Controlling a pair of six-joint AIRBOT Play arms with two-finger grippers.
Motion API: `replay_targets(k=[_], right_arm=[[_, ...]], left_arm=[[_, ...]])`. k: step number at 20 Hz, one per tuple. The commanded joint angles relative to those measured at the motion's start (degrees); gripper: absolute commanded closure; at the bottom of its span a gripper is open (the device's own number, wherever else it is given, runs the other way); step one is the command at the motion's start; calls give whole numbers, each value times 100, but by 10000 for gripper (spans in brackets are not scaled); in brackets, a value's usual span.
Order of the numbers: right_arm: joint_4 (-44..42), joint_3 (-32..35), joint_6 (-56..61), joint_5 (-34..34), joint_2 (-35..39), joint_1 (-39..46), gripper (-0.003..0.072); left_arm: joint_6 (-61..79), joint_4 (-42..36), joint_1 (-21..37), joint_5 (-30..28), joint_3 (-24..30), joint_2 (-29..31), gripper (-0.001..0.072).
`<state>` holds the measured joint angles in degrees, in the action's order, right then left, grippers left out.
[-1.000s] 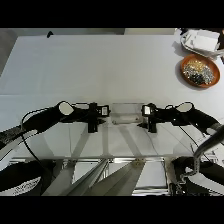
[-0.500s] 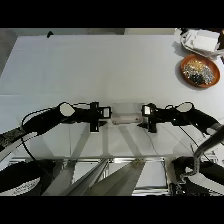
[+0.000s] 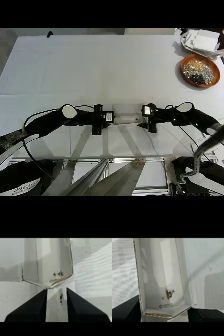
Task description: Fold the box and place the chain.
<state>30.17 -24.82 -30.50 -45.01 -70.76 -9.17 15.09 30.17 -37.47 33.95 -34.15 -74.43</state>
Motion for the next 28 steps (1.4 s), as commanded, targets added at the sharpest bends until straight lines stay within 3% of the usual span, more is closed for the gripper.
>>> replay_targets(k=[1,6,8,9,20,22,23,24,25,28], right_arm=[[-2,0,2,-2,4,0,276],[-2,0,2,-2,4,0,276],[-2,0,2,0,4,0,276],[-2,0,2,0,4,0,276],[-2,0,2,-2,4,0,276],[-2,0,2,-2,4,0,276],[-2,0,2,0,4,0,276],[-2,0,2,-2,4,0,276],[-2,0,2,-2,4,0,276],[-2,0,2,-2,4,0,276]], left_arm=[[15,-66,-13,-181,2,4,460],[17,-238,-138,-529,0,-2,473],[87,-275,-234,-531,0,-2,628],[210,-323,-280,-525,0,-2,646],[804,-1010,-590,-1027,-4,-205,645],[809,-1027,-621,-1069,-4,-219,639],[811,-1027,-621,-1064,-4,-219,601],[813,-1027,-621,-1064,-4,-219,498],[815,-1029,-621,-1064,-4,-221,450],[1102,-1266,-623,-1047,-4,-221,430]])
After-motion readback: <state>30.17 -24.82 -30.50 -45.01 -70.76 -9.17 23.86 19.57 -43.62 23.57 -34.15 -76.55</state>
